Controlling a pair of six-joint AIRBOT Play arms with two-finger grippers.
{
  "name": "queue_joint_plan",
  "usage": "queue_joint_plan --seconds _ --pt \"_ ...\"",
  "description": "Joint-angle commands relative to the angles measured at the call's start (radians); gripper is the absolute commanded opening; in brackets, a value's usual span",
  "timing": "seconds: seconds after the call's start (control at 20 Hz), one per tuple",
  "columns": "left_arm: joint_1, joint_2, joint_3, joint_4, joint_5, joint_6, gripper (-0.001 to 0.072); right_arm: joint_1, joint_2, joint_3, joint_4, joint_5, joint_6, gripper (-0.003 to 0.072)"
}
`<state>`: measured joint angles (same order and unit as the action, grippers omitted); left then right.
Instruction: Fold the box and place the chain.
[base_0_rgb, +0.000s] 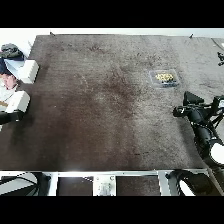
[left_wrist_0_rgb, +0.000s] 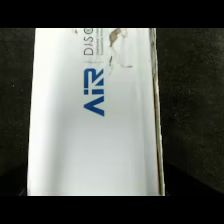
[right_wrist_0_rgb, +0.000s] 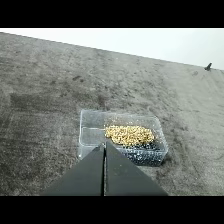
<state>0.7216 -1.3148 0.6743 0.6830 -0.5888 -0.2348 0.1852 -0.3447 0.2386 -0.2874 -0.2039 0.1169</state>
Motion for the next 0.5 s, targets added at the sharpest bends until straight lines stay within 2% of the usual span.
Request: queue_joint_plan --seconds 0.0,0.15,0.45 --pt "-0.005 -0.002 0.000 0.041 0.091 0.001 0.0012 0.000 0.000 0.000 0.000 0.000 0.000 0.0012" --pt "-0.005 -0.003 0.000 0.051 0.141 0.000 0.0013 0.000 0.000 0.000 0.000 0.000 0.000 0.0012" --pt "-0.005 -0.015 0.000 0.069 0.016 0.090 0.0013 0.000 0.000 0.000 0.000 0.000 0.000 0.0012"
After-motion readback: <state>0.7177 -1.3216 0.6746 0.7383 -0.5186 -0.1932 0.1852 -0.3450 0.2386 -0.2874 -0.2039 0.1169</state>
